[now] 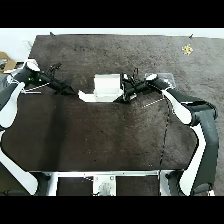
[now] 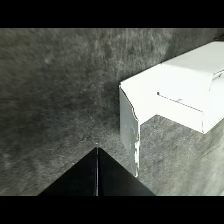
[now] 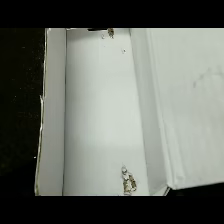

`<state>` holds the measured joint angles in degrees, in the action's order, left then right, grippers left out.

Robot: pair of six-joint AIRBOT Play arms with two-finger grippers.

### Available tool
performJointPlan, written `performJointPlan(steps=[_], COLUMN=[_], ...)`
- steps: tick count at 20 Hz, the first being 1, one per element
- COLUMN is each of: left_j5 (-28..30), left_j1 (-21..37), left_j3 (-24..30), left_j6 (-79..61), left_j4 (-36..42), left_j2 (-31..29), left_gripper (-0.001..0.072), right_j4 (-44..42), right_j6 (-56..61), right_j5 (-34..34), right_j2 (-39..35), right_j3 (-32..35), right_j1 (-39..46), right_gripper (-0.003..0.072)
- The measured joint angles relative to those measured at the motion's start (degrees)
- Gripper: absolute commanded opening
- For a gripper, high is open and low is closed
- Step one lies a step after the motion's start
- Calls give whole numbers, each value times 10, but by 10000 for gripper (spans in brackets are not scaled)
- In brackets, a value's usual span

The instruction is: Fold the box and place the chain.

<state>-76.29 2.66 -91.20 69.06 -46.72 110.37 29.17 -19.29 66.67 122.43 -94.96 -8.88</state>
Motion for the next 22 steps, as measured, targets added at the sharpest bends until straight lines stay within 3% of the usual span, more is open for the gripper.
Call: performJointPlan(steps=[6,13,15,22], left_j5=[72,78,71,57], left_j1=[-36,-47,-46,-53], left_j3=[67,82,82,83], left_j6=[-28,-55,-58,-65], left_j4=[64,135,151,201], left_j2=[0,0,0,0], left_gripper=[7,12,329,327], right_j4=[0,0,0,0], right_j6=[0,0,0,0], right_j5=[0,0,0,0], right_j2=[0,0,0,0], right_j3=[0,0,0,0], right_j1=[0,0,0,0], right_gripper=[393,393,393,393])
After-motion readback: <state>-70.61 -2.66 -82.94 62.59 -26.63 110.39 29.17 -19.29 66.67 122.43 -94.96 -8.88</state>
